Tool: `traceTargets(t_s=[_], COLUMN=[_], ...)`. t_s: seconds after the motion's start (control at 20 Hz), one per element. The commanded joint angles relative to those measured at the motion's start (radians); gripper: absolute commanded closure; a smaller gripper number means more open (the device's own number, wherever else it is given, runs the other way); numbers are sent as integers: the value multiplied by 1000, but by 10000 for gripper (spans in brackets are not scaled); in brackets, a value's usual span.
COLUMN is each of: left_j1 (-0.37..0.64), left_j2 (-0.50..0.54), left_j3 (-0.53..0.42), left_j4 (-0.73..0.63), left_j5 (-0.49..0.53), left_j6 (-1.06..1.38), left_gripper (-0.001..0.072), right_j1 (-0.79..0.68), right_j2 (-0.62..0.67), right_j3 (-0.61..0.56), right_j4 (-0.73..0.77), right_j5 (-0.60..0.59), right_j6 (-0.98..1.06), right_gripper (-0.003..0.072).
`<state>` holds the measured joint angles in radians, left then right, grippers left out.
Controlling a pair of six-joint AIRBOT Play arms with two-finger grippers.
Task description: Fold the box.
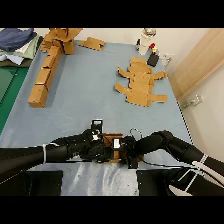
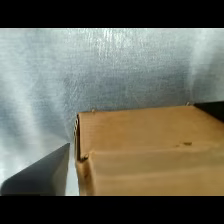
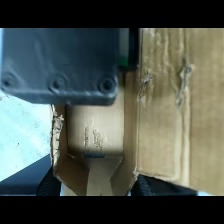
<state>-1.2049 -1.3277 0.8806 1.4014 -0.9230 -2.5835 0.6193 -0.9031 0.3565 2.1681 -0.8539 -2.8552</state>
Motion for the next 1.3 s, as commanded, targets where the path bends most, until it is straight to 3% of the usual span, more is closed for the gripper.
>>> traceTargets(t_s=[0.0, 0.05, 0.1, 0.5, 0.55, 0.6, 0.65, 1.0, 1.25], left_j1=[3, 3, 2, 2, 2, 2, 2, 10, 37], left_j2=[-23, -23, -23, -23, -21, -15, -7, 79, 150], left_j3=[21, 22, 22, 22, 22, 22, 22, 22, 22], left_j4=[-10, -10, -10, -24, -35, -37, -37, -24, 6], left_j5=[-6, 2, 2, -5, -5, -6, -9, -108, -110], left_j6=[5, 5, 4, 6, 21, 21, 21, 23, 22], left_gripper=[465, 634, 694, 691, 586, 279, 212, 212, 213], right_j1=[0, 0, 0, 0, 0, 0, 0, 0, 0], right_j2=[0, 0, 0, 0, 0, 0, 0, 0, 0], right_j3=[1, 1, 1, 1, 1, 1, 1, 1, 1], right_j4=[0, 0, 0, 0, 0, 0, 0, 0, 0], right_j5=[0, 0, 0, 0, 0, 0, 0, 0, 0], right_j6=[0, 0, 0, 0, 0, 0, 0, 0, 0], right_gripper=[166, 167, 166, 166, 166, 166, 166, 166, 166])
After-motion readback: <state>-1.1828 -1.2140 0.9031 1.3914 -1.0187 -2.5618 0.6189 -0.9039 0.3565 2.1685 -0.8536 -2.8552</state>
